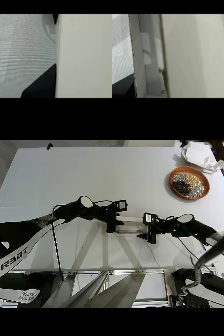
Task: Fold the box and place the chain.
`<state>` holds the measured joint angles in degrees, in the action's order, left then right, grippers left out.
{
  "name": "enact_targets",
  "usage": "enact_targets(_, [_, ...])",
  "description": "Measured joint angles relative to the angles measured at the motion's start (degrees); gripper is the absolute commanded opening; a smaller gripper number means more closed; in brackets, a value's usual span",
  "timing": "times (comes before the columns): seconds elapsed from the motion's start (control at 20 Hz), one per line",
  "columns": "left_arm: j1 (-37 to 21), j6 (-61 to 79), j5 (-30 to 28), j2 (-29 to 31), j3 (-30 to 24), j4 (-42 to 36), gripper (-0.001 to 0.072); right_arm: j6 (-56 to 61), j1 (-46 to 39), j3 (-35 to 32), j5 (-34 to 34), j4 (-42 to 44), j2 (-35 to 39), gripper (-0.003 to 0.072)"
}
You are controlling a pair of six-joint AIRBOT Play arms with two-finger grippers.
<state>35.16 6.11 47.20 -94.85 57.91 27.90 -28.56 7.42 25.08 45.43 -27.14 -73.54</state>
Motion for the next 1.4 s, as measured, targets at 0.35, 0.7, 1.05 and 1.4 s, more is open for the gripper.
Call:
enact_targets(0.35, [-0.6, -0.2, 0.5, 0.5, 0.0, 0.3, 0.0372, 0.0, 0.0, 0.0, 0.0, 0.0, 0.0, 0.041])
enact_targets(0.7, [-6.6, -3.4, 6.4, 5.8, 0.0, 3.4, 0.0434, 0.0, 0.0, 0.0, 0.0, 0.0, 0.0, 0.041])
enact_targets(1.05, [-12.3, -14.2, 20.1, 13.2, 0.0, 11.3, 0.0002, 0.0, 0.0, 0.0, 0.0, 0.0, 0.0, 0.041])
enact_targets(1.4, [-1.8, -17.1, 19.2, 14.3, 0.0, 9.0, 0.0003, 0.0, 0.0, 0.0, 0.0, 0.0, 0.0, 0.041])
